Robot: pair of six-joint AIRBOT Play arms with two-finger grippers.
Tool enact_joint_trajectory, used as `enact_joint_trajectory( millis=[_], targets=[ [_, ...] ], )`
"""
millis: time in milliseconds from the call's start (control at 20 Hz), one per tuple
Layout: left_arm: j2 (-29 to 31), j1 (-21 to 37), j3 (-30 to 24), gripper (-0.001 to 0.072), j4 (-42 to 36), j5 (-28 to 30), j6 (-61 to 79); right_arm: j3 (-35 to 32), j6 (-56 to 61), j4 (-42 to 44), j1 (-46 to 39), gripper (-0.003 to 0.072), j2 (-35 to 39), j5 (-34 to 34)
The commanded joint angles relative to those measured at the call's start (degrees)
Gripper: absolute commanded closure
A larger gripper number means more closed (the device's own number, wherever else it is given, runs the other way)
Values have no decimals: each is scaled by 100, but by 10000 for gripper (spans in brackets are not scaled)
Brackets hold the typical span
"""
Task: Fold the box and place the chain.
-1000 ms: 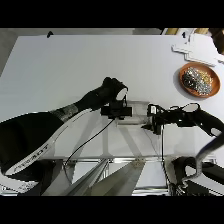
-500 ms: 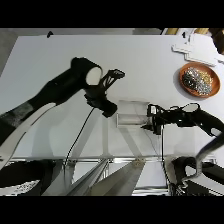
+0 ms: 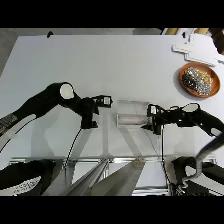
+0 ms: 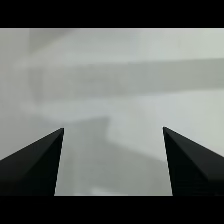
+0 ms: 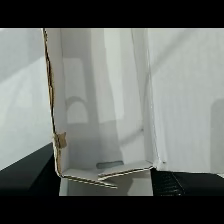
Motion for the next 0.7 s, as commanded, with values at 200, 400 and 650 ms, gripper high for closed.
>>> enact_joint_trajectory(
  millis=[200,400,650],
  targets=[
    [-417,-251,-520,16,-3045,1379,3161,2,2,2,-2,273,4,0],
    [-658,-293,-520,14,-3032,1397,3158,2,2,2,-2,273,4,0],
    [-675,-293,-520,13,-3042,1405,3161,2,2,2,-2,273,4,0]
  ],
)
